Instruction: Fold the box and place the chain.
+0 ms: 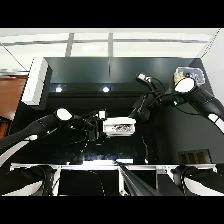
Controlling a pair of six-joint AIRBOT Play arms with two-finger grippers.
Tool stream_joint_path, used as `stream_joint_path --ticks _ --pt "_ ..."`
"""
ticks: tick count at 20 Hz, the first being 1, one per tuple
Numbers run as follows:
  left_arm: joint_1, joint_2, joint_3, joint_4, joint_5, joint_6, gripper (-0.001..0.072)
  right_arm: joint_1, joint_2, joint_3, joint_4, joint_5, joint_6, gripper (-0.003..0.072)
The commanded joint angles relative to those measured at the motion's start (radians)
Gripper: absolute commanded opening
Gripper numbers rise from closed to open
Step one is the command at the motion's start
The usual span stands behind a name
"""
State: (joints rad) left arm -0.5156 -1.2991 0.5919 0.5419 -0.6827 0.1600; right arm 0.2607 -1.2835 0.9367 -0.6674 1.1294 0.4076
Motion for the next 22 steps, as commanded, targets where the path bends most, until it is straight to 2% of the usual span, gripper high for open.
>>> stream_joint_path --ticks 1,6,9,11,15,16,17,22 --pt "0.000 0.000 0.000 0.000 -0.002 0.000 0.0348 0.042 -0.003 -0.001 0.010 0.011 -0.140 0.0656" --pt "0.000 0.000 0.000 0.000 -0.008 0.000 0.0348 0.082 -0.001 -0.001 -0.053 0.015 -0.140 0.0656" --pt "0.000 0.000 0.000 0.000 -0.008 0.000 0.0348 0.096 0.014 -0.001 -0.097 0.056 -0.130 0.0656" --pt "0.000 0.000 0.000 0.000 -0.008 0.000 0.0348 0.109 0.029 -0.005 -0.158 0.038 -0.104 0.0655" --pt "0.000 0.000 0.000 0.000 -0.009 0.000 0.0348 0.110 0.039 -0.053 -0.109 -0.045 -0.156 0.0654" --pt "0.000 0.000 0.000 0.000 -0.009 0.000 0.0348 0.110 0.039 -0.060 -0.094 -0.053 -0.181 0.0570" --pt "0.000 0.000 0.000 0.000 -0.009 0.000 0.0348 0.110 0.039 -0.061 -0.092 -0.052 -0.196 0.0549" --pt "0.000 0.000 0.000 0.000 -0.008 0.000 0.0347 0.114 0.039 -0.061 -0.085 -0.025 -0.206 0.0536"
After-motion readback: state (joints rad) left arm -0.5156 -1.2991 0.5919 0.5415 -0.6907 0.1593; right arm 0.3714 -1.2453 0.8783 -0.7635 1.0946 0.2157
